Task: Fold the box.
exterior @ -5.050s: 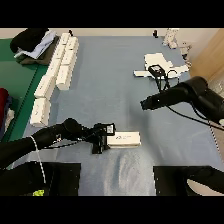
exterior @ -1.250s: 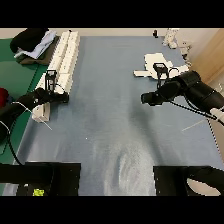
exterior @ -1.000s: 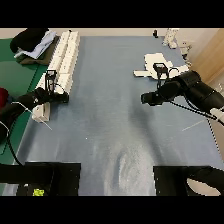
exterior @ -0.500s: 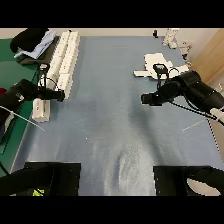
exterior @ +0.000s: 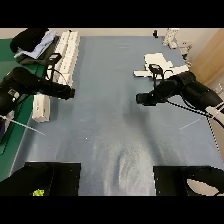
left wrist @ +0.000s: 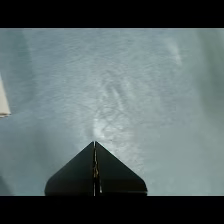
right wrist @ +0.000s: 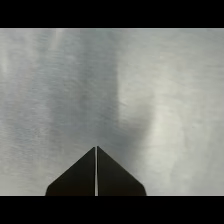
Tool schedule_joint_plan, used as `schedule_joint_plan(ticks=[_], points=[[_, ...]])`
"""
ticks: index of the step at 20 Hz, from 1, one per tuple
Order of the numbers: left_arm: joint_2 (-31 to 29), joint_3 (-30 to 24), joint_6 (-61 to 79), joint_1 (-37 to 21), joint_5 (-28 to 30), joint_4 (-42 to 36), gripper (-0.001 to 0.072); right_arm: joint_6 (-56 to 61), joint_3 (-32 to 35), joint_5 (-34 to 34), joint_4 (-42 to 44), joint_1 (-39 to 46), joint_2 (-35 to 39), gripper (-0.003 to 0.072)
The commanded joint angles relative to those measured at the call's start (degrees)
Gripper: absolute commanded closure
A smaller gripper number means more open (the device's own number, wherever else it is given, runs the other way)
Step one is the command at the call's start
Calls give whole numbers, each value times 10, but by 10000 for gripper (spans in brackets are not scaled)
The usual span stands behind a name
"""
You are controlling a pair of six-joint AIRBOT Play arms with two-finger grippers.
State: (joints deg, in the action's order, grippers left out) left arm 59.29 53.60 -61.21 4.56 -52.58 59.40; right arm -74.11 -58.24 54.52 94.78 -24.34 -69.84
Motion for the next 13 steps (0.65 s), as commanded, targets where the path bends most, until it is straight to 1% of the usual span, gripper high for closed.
schedule_joint_plan(ticks=[1, 3, 6, 13], points=[[36, 25, -82, 66, -21, -19, 693, -5, -22, -16, 20, -14, -23, 672], [62, 35, -88, 89, -20, -35, 692, -5, -26, -20, 38, -18, -27, 672], [71, 35, -88, 108, -21, -41, 693, -5, -26, -15, 38, -17, -27, 671], [71, 35, -88, 110, -20, -41, 692, -5, -26, -15, 38, -17, -27, 672]])
